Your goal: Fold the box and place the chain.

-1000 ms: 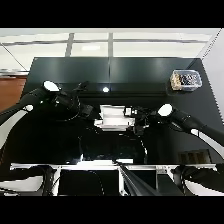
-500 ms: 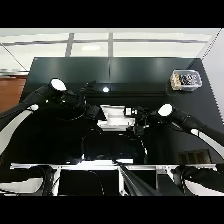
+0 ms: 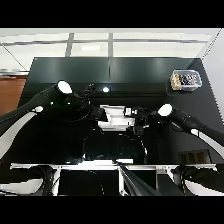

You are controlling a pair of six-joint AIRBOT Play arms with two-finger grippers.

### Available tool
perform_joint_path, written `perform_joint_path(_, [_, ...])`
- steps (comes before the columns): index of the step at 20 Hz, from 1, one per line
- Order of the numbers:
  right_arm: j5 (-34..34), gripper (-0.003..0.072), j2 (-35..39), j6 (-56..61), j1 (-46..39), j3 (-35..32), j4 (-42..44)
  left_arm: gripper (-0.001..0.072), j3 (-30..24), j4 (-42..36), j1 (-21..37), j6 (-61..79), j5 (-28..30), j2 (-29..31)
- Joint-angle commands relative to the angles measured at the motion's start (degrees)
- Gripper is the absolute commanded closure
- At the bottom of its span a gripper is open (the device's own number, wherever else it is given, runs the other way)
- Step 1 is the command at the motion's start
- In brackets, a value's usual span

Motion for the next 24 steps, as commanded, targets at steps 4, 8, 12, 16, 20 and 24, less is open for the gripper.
perform_joint_path(4, [-0.13, 0.0558, 0.02, 0.02, -0.02, -0.02, 0.0, 0.0086, 3.67, 12.37, -4.98, -13.57, 3.65, 0.31])
perform_joint_path(8, [-0.13, 0.0559, 0.02, 0.02, -0.02, -0.02, 0.0, 0.0087, 7.72, 22.27, -10.54, -23.06, 3.82, 0.31])
perform_joint_path(12, [-0.15, 0.0558, 0.02, 0.02, -0.02, -0.02, 0.0, 0.0225, 8.52, 23.98, -13.2, -26.97, 3.08, 0.28])
perform_joint_path(16, [-0.13, 0.0558, 0.02, 0.02, -0.02, -0.02, 0.0, 0.0225, 8.52, 24.72, -13.38, -29.68, 2.91, 0.31])
perform_joint_path(20, [-0.13, 0.0559, 0.02, 0.02, -0.02, -0.02, 0.0, 0.0224, 8.52, 34.71, -16.57, -39.34, 2.84, 0.22])
perform_joint_path(24, [-0.15, 0.0559, 0.02, 0.02, -0.02, -0.02, 0.0, 0.0224, 8.52, 42.07, -20.63, -46.45, 2.82, -1.01])
